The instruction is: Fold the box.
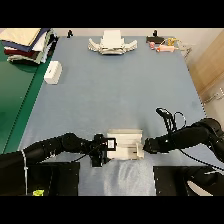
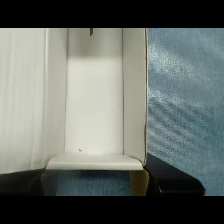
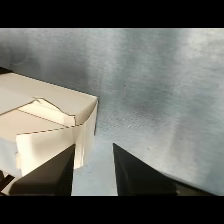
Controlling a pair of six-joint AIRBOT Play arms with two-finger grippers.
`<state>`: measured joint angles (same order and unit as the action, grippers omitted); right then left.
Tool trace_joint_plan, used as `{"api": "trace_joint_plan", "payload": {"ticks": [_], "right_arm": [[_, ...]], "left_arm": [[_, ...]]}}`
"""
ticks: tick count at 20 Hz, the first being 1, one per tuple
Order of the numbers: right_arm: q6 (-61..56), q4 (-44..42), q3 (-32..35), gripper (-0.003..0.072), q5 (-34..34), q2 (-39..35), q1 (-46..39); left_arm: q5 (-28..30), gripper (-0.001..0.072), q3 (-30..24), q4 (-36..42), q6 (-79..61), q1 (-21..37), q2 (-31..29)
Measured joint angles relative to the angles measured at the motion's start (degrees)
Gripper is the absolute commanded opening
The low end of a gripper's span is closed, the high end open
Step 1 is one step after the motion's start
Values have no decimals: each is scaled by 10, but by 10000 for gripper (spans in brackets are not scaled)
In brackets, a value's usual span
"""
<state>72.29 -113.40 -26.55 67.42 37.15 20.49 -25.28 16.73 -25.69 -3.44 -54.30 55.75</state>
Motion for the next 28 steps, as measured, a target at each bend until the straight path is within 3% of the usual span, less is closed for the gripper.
{"api": "trace_joint_plan", "payload": {"ticks": [1, 2, 7, 12, 18, 28], "right_arm": [[2, -4, 0, 540, -2, 0, 0], [7, -8, 0, 564, -3, 0, 0], [15, -19, 0, 493, -23, 21, 25], [-5, 8, -24, 451, -45, 101, 86], [-161, 110, -74, 446, -42, 179, 184], [-289, 136, -86, 446, -64, 216, 228]], "left_arm": [[0, 462, 0, 0, 0, 0, 0], [0, 462, 0, 0, 0, 0, 0], [0, 462, 0, 0, 0, 0, 0], [0, 462, 0, 0, 0, 0, 0], [0, 462, 0, 0, 0, 0, 0], [-2, 462, 0, 0, 0, 0, 0]]}}
